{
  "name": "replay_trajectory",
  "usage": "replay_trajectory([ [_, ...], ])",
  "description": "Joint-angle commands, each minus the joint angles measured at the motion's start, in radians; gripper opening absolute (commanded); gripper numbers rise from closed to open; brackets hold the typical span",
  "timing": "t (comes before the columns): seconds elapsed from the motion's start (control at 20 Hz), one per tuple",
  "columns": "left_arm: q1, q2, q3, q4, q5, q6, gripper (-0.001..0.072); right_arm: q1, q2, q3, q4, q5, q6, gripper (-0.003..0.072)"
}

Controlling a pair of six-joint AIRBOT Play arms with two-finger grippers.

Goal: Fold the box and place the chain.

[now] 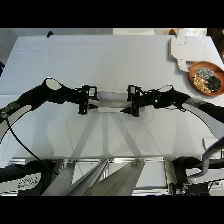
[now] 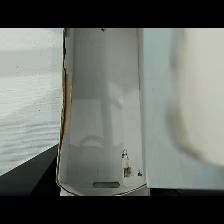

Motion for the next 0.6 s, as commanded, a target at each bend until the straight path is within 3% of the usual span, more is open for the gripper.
replay_trajectory([
  [0.0,-0.001,-0.001,0.000,-0.002,0.002,-0.004,0.0367,0.001,0.001,0.000,-0.001,0.002,-0.001,0.0436],
  [0.1,-0.001,-0.001,0.000,-0.002,0.001,-0.004,0.0363,0.001,0.001,0.000,-0.001,0.002,-0.001,0.0436],
  [0.15,-0.001,-0.001,0.000,-0.002,0.002,-0.004,0.0317,0.001,0.001,0.000,-0.001,0.002,-0.001,0.0436],
  [0.35,-0.001,-0.001,0.000,-0.002,0.001,-0.004,0.0008,0.001,0.001,0.000,-0.001,0.002,-0.001,0.0436],
  [0.5,-0.001,-0.001,0.000,-0.002,0.001,-0.004,0.0024,0.001,0.001,0.000,-0.001,0.002,-0.001,0.0436],
  [0.55,-0.001,-0.001,0.000,-0.002,0.001,-0.008,0.0098,0.001,0.001,0.000,-0.001,0.002,-0.001,0.0436],
])
